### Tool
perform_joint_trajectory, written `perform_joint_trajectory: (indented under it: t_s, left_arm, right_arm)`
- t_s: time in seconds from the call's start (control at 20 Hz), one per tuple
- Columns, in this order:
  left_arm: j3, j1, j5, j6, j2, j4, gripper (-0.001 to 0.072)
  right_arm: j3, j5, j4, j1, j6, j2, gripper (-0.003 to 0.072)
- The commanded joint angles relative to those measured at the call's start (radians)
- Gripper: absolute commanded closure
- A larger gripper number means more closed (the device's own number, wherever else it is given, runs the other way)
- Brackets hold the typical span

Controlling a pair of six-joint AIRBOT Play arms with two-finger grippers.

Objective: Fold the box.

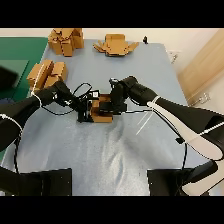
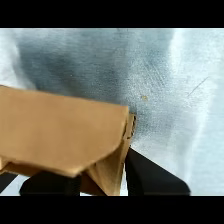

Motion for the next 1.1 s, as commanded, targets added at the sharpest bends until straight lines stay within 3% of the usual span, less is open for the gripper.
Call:
perform_joint_trajectory:
  t_s: [0.0, 0.05, 0.1, 0.3, 0.35, 0.45, 0.5, 1.05]
  left_arm:
    - [0.001, 0.001, -0.004, 0.002, 0.0, -0.002, 0.0694]
    - [0.001, 0.001, -0.004, 0.002, 0.0, -0.002, 0.0693]
    - [0.001, 0.001, -0.005, 0.002, 0.0, -0.002, 0.0694]
    - [0.001, 0.001, -0.004, -0.004, 0.0, -0.002, 0.0694]
    - [0.001, 0.001, -0.004, -0.004, 0.0, -0.002, 0.0694]
    - [0.001, 0.001, -0.005, -0.005, 0.0, -0.002, 0.0693]
    - [0.001, 0.001, -0.005, -0.005, 0.0, -0.002, 0.0694]
    - [0.001, 0.001, -0.004, -0.005, 0.0, -0.002, 0.0694]
  right_arm:
    - [0.049, -0.073, -0.116, 0.021, 0.111, -0.04, 0.0332]
    - [0.051, -0.079, -0.119, 0.021, 0.119, -0.042, 0.0456]
    - [0.051, -0.081, -0.118, 0.021, 0.118, -0.043, 0.0659]
    - [0.051, -0.064, -0.115, 0.022, 0.117, -0.043, 0.068]
    - [0.055, -0.066, -0.112, 0.022, 0.115, -0.043, 0.0675]
    - [0.063, -0.085, -0.109, 0.022, 0.115, -0.043, 0.0378]
    - [0.068, -0.103, -0.109, 0.022, 0.115, -0.043, 0.0304]
    - [0.098, -0.146, -0.174, 0.025, 0.107, -0.068, 0.0302]
